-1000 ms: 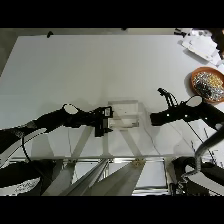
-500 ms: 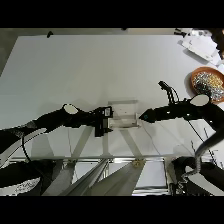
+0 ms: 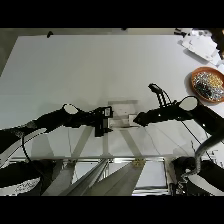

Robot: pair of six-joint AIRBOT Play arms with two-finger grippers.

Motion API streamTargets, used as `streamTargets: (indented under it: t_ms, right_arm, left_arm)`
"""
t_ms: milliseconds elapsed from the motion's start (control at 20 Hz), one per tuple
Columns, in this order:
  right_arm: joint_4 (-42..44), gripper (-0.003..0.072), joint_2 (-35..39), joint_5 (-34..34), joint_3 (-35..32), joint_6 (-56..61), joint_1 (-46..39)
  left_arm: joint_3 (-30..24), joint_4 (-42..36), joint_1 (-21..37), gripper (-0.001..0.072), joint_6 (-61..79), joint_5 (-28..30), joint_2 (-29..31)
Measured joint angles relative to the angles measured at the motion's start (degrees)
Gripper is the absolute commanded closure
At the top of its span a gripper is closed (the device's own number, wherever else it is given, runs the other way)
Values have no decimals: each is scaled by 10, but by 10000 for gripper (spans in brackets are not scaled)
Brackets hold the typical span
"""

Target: Fold the box and place the chain.

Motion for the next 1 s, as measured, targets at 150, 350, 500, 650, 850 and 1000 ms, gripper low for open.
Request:
streamTargets:
  t_ms: [150,350,500,650,850,1000]
  right_arm:
    - [-54,205,0,-30,22,68,37]
    - [-130,206,-7,-48,52,166,90]
    - [-184,209,-17,-55,63,239,124]
    - [-243,209,-21,-61,68,320,144]
    - [-282,210,-23,-64,70,385,156]
    - [-294,235,-24,-74,71,412,169]
  left_arm:
    - [0,0,0,698,0,0,0]
    - [0,0,0,698,0,0,0]
    - [0,0,0,698,0,0,0]
    - [0,0,0,698,0,0,0]
    - [0,0,0,698,0,0,0]
    - [0,0,0,698,0,0,0]
